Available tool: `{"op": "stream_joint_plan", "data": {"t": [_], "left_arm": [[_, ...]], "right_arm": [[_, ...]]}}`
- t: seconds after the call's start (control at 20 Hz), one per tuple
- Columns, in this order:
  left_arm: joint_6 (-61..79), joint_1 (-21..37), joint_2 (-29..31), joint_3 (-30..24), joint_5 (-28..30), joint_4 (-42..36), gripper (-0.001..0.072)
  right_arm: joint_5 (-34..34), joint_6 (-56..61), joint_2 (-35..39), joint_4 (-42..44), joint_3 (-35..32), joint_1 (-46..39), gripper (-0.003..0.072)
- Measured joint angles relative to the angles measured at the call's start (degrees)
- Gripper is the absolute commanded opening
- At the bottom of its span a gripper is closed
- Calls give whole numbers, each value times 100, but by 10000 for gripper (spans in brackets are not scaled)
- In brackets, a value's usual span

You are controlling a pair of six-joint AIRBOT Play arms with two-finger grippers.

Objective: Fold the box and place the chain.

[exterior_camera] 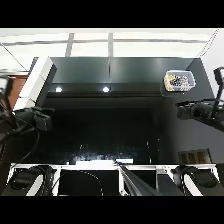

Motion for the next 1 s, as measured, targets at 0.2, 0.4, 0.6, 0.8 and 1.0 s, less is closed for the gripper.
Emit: {"op": "stream_joint_plan", "data": {"t": [0.2, 0.4, 0.6, 0.8, 1.0], "left_arm": [[-39, -142, 234, -470, 306, 66, 31], [-61, -181, 295, -595, 505, 83, 31], [-61, -192, 313, -629, 608, 81, 31], [-61, -192, 313, -638, 629, 79, 31], [-61, -192, 313, -638, 638, 79, 31]], "right_arm": [[-387, 76, 90, -105, -358, 0, 15], [-511, 101, 111, -144, -457, 0, 15], [-551, 111, 118, -160, -485, 0, 15], [-564, 114, 118, -166, -492, 0, 15], [-566, 114, 118, -166, -492, 0, 15]]}}
